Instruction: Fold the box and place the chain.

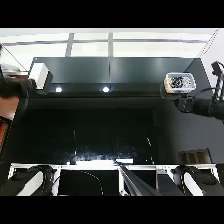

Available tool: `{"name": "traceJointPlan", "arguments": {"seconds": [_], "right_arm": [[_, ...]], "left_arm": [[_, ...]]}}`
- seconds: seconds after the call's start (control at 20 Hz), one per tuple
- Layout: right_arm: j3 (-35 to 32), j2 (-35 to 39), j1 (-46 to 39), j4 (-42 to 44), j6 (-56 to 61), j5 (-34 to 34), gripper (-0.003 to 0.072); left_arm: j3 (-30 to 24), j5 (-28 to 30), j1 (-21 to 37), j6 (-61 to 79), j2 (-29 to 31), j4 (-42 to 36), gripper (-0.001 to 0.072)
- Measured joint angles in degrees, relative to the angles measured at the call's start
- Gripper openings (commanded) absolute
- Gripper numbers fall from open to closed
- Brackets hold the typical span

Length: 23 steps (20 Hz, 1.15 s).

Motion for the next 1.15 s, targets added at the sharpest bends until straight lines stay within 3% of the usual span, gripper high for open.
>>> {"name": "traceJointPlan", "arguments": {"seconds": [0.15, 0.35, 0.6, 1.15], "right_arm": [[-6.82, 3.56, -0.02, -4.37, 0.76, -6.4, 0.0012], [-11.08, 5.18, -0.02, -6.86, 1.09, -9.2, 0.0013], [-12.33, 5.68, -0.02, -7.67, 1.25, -9.7, 0.0013], [-12.66, 5.75, -0.02, -7.96, 1.25, -9.92, 0.0013]], "left_arm": [[-16.37, 7.45, -3.82, 1.88, 16.17, 0.0, 0.0027], [-25.38, 11.72, -5.57, 2.97, 28.06, 0.66, 0.0027], [-28.0, 13.29, -6.05, 3.26, 32.17, 0.85, 0.0027], [-28.61, 13.92, -6.14, 3.41, 33.11, 0.81, 0.0027]]}}
